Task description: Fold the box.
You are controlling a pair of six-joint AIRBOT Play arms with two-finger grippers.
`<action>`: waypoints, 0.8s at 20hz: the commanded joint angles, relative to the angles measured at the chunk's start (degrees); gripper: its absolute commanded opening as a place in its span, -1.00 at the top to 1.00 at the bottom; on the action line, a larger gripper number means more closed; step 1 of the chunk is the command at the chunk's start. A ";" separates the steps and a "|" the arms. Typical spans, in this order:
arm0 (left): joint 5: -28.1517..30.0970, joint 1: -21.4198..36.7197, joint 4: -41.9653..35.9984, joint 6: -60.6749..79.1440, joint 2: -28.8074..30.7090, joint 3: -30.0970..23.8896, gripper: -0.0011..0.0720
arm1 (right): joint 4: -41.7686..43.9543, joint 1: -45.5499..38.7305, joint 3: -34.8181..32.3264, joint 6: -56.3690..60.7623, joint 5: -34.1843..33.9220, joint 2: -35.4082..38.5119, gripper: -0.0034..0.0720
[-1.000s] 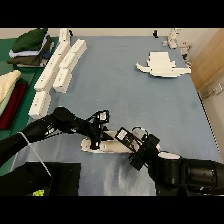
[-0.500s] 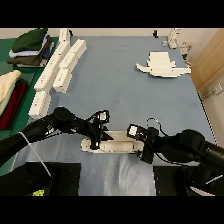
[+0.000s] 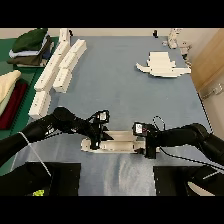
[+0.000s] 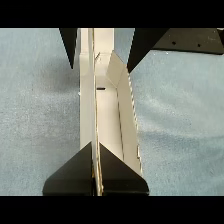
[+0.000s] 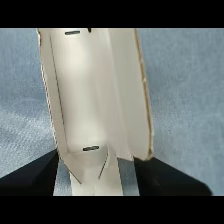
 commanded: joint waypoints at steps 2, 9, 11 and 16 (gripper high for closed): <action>0.00 -0.02 0.02 0.00 0.04 -0.02 0.93 | 0.20 -0.98 0.37 -2.32 -0.44 -0.07 -1.00; 0.00 -0.02 0.02 0.00 0.04 -0.02 0.93 | 5.05 -0.98 -0.70 -9.29 0.07 -3.96 -1.00; -0.02 -0.02 0.02 0.00 0.04 -0.02 0.93 | 6.34 -1.01 -1.38 -12.07 0.17 -5.40 -1.00; 0.00 -0.02 0.02 0.00 0.04 -0.02 0.93 | 6.34 -1.22 -1.46 -12.66 1.81 -7.96 -1.00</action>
